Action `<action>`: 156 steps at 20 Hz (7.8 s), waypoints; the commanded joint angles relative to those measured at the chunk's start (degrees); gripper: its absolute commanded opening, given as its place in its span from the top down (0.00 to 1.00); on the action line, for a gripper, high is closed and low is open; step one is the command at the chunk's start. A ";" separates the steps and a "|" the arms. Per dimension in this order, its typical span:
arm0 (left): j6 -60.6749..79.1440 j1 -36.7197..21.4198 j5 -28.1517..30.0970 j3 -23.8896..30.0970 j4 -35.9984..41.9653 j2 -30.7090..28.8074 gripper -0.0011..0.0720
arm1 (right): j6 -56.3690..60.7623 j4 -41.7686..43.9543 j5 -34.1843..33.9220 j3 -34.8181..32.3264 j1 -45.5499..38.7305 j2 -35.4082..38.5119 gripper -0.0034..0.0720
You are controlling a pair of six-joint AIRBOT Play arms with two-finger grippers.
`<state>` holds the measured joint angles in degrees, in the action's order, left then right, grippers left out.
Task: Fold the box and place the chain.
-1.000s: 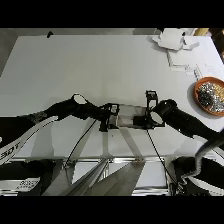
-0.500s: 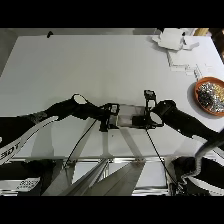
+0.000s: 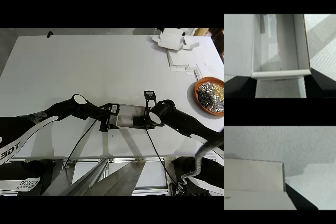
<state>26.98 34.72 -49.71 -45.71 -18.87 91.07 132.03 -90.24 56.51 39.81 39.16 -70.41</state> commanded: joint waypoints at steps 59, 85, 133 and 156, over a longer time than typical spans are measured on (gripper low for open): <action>-0.02 0.00 -0.02 0.00 -0.02 0.04 0.61 | -43.82 -1.03 -29.75 -0.04 -69.88 -3.52 0.62; -0.02 0.00 -0.02 0.00 -0.02 0.04 0.61 | -60.54 20.94 1.68 -0.04 -52.46 31.80 0.93; -0.02 0.00 -0.02 0.00 -0.02 0.04 0.61 | -104.24 23.52 -2.03 -13.77 -27.74 25.64 0.62; -0.02 0.00 0.00 0.00 -0.02 0.04 0.61 | -103.32 28.94 -9.46 -16.41 -27.74 14.93 0.93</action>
<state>26.94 34.74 -49.74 -45.71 -18.90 91.09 28.51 -61.25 45.23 23.40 11.46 -56.60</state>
